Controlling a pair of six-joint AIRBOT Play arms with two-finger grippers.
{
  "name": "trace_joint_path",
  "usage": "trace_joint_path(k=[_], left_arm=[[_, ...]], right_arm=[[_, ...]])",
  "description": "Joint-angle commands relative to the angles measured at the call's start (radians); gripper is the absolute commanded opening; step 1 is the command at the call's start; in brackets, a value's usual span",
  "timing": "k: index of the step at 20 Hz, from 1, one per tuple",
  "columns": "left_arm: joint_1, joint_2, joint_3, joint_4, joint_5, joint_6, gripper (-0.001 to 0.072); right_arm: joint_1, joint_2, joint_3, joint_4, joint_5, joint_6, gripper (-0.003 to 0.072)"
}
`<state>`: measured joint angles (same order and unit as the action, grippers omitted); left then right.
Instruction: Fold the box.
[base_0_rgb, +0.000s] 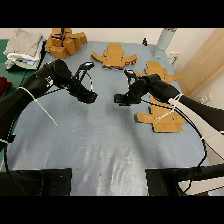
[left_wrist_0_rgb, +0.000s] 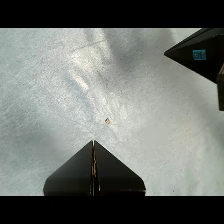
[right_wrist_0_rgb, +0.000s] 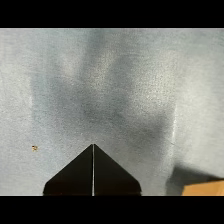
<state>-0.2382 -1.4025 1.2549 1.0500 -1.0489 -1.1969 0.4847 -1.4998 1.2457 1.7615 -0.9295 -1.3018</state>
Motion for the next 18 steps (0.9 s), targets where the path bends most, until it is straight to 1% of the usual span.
trace_joint_path(k=[1, 11, 14, 15, 16, 17, 18], left_arm=[[0.001, -0.002, 0.0, 0.0, 0.002, 0.0, 0.0014], [0.001, -0.008, 0.0, 0.001, 0.002, 0.001, 0.0014], [0.001, -0.008, 0.0, 0.001, 0.002, 0.001, 0.0014], [0.001, -0.007, 0.0, 0.0, 0.002, 0.001, 0.0014], [0.001, -0.007, 0.0, 0.001, 0.002, 0.001, 0.0014], [0.001, -0.008, 0.0, 0.0, 0.002, 0.001, 0.0014], [0.001, -0.008, 0.0, -0.007, 0.008, 0.001, 0.0014]], right_arm=[[0.001, -0.002, 0.0, 0.001, 0.004, 0.0, 0.0002], [0.001, -0.003, -0.001, 0.001, 0.004, 0.004, 0.0002], [0.001, -0.003, -0.001, 0.048, 0.061, 0.112, 0.0002], [0.001, -0.003, 0.0, 0.058, 0.056, 0.179, 0.0002], [0.0, -0.002, 0.008, 0.06, 0.042, 0.229, 0.0003], [-0.01, 0.0, 0.039, 0.058, -0.005, 0.229, 0.0003], [-0.027, 0.006, 0.084, 0.037, -0.078, 0.197, 0.0003]])
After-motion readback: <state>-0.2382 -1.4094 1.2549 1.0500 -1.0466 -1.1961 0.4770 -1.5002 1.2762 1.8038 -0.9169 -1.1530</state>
